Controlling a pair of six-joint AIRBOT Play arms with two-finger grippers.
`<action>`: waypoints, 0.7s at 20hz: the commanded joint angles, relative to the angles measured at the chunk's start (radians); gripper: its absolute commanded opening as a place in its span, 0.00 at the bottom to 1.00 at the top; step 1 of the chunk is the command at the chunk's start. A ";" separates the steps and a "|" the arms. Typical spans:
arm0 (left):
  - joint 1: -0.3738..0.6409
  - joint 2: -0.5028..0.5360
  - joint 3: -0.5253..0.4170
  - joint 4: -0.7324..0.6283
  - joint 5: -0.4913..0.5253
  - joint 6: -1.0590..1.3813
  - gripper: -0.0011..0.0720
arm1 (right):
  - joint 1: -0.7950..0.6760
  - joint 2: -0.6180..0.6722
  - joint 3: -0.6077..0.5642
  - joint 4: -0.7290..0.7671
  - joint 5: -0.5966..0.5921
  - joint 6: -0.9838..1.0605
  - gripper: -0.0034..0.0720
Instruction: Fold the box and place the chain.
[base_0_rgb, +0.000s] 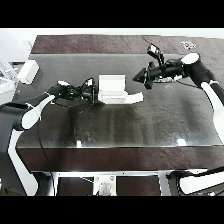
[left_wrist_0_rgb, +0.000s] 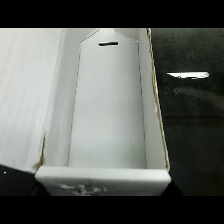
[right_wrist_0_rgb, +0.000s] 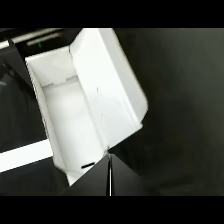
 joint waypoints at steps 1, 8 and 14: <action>0.000 0.000 0.000 0.000 0.000 0.000 0.73 | -0.012 0.059 -0.198 -0.001 -0.091 -0.108 0.34; 0.000 0.000 0.000 0.000 0.000 0.000 0.73 | -0.014 -0.070 -0.240 0.110 -0.095 -0.346 0.62; 0.000 0.000 0.000 0.000 0.000 0.000 0.73 | -0.011 -0.116 -0.216 0.154 -0.116 -0.437 0.64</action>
